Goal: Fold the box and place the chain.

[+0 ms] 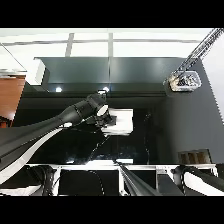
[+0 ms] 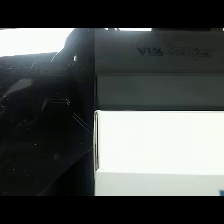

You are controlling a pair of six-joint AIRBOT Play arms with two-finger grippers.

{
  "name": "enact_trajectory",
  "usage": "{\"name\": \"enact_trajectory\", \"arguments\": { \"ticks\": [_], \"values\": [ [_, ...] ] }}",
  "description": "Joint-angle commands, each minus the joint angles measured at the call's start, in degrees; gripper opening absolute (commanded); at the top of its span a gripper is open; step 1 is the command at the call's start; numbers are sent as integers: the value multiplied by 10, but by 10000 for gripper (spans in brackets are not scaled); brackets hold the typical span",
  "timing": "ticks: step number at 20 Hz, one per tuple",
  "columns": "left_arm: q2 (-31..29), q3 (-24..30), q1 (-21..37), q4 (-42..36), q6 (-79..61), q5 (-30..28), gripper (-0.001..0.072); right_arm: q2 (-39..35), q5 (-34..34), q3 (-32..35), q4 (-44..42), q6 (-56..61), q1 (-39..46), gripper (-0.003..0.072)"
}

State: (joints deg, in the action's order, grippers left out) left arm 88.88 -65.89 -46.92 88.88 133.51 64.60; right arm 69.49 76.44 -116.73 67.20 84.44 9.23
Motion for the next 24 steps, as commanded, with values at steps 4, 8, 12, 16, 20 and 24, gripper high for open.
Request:
{"name": "enact_trajectory", "arguments": {
  "ticks": [4, 8, 12, 16, 20, 24],
  "values": [
    [0, 0, 0, 0, 0, -1, 28, -110, 80, 97, -136, -71, -1, 8],
    [0, 0, 0, 0, 0, -1, 28, -149, 145, 142, -168, -79, -22, 8],
    [0, 0, 0, 0, 0, -1, 28, -159, 161, 185, -171, -86, -127, 8],
    [0, 0, 0, 0, 0, -1, 28, -157, 135, 215, -203, -86, -188, 8],
    [0, 0, 0, 0, 0, 0, 28, -148, 95, 219, -279, -86, -194, 8],
    [0, 0, 0, 0, 0, -1, 28, -129, 78, 219, -322, -86, -194, 8]
  ]
}}
